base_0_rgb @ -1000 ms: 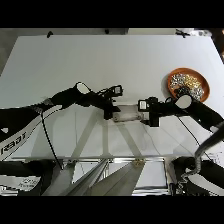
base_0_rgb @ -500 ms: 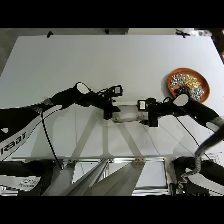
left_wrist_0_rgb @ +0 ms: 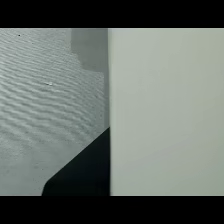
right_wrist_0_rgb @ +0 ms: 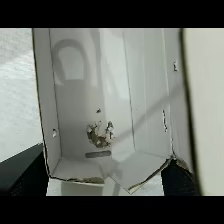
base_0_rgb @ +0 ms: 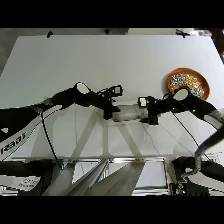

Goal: Fold the box and place the chain.

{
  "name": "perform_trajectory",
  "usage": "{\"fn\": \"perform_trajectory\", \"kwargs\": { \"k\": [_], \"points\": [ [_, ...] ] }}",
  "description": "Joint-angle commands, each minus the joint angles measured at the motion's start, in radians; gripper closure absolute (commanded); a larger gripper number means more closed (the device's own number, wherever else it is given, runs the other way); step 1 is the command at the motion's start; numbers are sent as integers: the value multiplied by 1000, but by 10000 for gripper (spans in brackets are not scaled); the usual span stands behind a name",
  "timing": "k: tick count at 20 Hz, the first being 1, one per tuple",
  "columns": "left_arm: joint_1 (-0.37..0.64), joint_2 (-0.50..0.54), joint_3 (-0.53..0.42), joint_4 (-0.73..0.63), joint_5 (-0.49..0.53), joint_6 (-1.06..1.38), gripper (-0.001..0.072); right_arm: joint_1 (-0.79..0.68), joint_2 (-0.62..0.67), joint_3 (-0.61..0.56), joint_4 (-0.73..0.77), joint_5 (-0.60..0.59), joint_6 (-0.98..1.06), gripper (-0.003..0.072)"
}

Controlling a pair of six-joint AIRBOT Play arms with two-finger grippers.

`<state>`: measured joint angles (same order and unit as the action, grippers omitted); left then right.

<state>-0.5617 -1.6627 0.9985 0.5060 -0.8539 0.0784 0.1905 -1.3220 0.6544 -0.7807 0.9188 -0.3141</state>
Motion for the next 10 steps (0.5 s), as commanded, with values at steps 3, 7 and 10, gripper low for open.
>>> {"fn": "perform_trajectory", "kwargs": {
  "k": [3, 7, 10],
  "points": [
    [-1, 0, 0, 0, 0, 0, 701, 23, -35, 3, -5, 4, -9, 21],
    [-1, 0, 0, 0, 0, 0, 701, 32, -43, 3, -5, -4, -7, 44],
    [-1, 0, 0, 0, 0, 0, 701, 33, -43, 3, -5, -19, -5, 45]
  ]
}}
